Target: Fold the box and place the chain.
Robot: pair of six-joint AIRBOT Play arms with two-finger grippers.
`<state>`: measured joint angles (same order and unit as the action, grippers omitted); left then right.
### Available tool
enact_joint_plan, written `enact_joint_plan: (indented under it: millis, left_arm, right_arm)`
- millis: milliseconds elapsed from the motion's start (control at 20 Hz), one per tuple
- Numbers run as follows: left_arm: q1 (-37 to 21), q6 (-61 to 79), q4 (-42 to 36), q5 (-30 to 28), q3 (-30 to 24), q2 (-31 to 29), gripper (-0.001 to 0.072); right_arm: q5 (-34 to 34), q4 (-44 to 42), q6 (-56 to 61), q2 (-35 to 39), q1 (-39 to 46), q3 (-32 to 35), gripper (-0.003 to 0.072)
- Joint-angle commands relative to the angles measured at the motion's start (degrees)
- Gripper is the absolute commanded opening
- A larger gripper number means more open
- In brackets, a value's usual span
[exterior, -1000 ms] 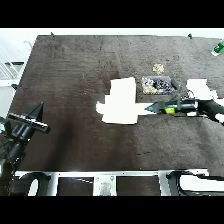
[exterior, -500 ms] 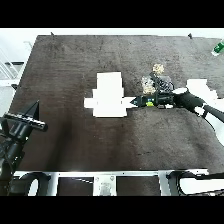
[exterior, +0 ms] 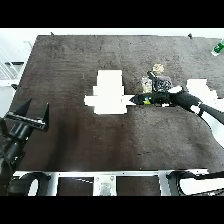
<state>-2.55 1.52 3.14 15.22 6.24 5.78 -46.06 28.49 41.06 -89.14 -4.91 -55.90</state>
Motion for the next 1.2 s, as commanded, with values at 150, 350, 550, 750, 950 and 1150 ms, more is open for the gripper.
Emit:
enact_joint_plan:
  millis: [150, 350, 550, 750, 950, 1150]
  left_arm:
    - [0.00, -2.60, -0.94, 3.43, 10.16, 20.70, 0.0637]
    - [0.00, -4.44, 0.46, 15.58, 23.80, 44.11, 0.0637]
    - [0.00, -12.33, 11.87, 30.18, 40.96, 63.78, 0.0628]
    - [0.00, -29.53, 26.10, 41.22, 61.96, 79.34, 0.0599]
    - [0.02, -39.80, 29.31, 53.00, 79.87, 91.12, 0.0598]
    - [1.97, -46.73, 35.85, 58.75, 91.14, 99.32, 0.0598]
  right_arm:
    - [0.63, 0.04, 0.50, -0.07, -1.07, -0.09, 0.0009]
    - [0.61, 0.04, 0.76, -0.15, -1.09, -0.09, 0.0009]
    - [0.63, 0.02, 1.57, -0.15, -1.09, -0.09, 0.0009]
    - [0.61, 0.04, 1.60, -0.15, -1.09, -0.09, 0.0010]
    - [0.59, 0.02, 2.05, -0.15, -1.09, -0.09, 0.0010]
    - [0.52, 0.02, 2.32, -0.15, -1.09, -0.09, 0.0010]
